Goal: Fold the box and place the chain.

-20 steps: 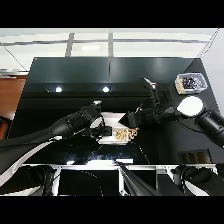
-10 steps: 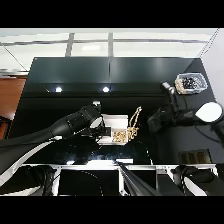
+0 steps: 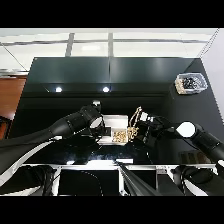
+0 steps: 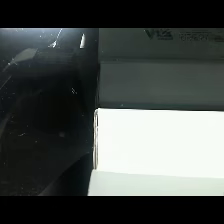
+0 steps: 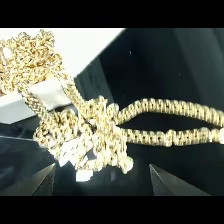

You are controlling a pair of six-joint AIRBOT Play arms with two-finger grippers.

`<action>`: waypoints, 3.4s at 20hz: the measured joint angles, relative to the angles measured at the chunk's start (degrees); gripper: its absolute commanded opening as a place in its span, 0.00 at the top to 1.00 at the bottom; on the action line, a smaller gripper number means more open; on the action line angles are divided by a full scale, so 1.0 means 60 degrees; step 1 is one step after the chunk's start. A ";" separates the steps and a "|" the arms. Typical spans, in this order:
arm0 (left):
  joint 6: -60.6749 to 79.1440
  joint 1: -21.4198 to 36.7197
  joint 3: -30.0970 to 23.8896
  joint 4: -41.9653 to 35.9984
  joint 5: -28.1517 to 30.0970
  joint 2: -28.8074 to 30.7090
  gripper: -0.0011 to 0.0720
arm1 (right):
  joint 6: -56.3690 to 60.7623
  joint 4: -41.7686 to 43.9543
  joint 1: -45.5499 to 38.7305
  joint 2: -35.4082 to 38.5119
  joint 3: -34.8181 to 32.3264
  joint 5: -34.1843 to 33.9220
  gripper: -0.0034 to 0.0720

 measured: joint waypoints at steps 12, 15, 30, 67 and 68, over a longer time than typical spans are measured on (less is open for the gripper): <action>-0.0011 0.0000 0.0000 -0.0033 0.0073 0.0000 0.96 | -0.2590 0.1650 0.0528 -0.1326 -0.0080 -0.0852 0.03; -0.0018 0.0000 0.0000 -0.0033 0.0073 0.0000 0.96 | -0.2575 0.1789 0.0758 -0.1515 -0.0080 -0.1191 0.03; -0.0018 0.0000 0.0000 -0.0033 0.0073 0.0000 0.96 | -0.1158 0.1122 0.0852 -0.0721 -0.0058 -0.1570 0.94; -0.0011 0.0000 0.0000 -0.0033 -0.0051 0.0000 0.96 | 0.8236 0.1603 0.0015 0.0776 0.5654 0.5253 0.94; -0.0011 0.0000 0.0000 -0.0033 -0.0051 0.0000 0.96 | 0.8258 0.1628 0.0022 0.0656 0.5461 0.5220 0.94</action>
